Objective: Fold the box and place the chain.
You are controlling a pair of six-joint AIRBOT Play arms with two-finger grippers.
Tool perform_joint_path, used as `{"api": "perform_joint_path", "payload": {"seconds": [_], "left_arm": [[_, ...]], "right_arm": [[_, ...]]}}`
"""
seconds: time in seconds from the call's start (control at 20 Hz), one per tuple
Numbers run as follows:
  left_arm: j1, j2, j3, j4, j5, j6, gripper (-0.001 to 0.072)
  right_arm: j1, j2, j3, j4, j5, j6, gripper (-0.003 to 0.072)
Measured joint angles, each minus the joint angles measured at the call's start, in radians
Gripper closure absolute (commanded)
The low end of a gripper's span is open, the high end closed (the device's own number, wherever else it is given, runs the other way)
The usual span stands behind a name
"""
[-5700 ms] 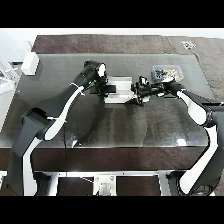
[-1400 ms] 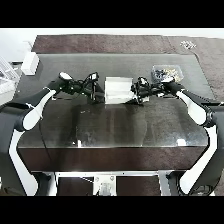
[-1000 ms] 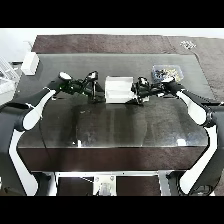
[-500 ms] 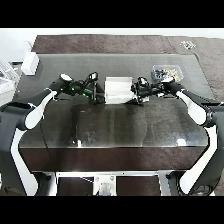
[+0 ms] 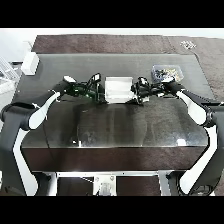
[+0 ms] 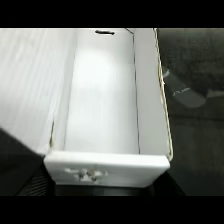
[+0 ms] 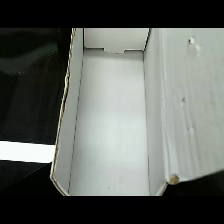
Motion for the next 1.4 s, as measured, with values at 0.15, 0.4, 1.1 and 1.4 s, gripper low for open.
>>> {"api": "perform_joint_path", "payload": {"seconds": [0.15,0.4,1.1,1.4], "left_arm": [[-0.011,-0.001,0.000,0.003,0.023,0.007,-0.0011],[-0.018,-0.009,0.000,0.003,0.046,0.012,-0.0011],[-0.019,-0.015,0.000,-0.016,0.040,0.028,-0.0011],[-0.014,-0.007,0.000,-0.022,0.027,0.034,-0.0011]], "right_arm": [[0.000,0.000,0.000,0.000,0.000,0.000,0.0104],[0.000,0.000,0.000,0.000,0.000,0.000,0.0104],[0.000,0.000,0.000,0.000,0.002,0.000,0.0104],[0.000,0.000,0.000,0.000,0.002,0.000,0.0104]]}}
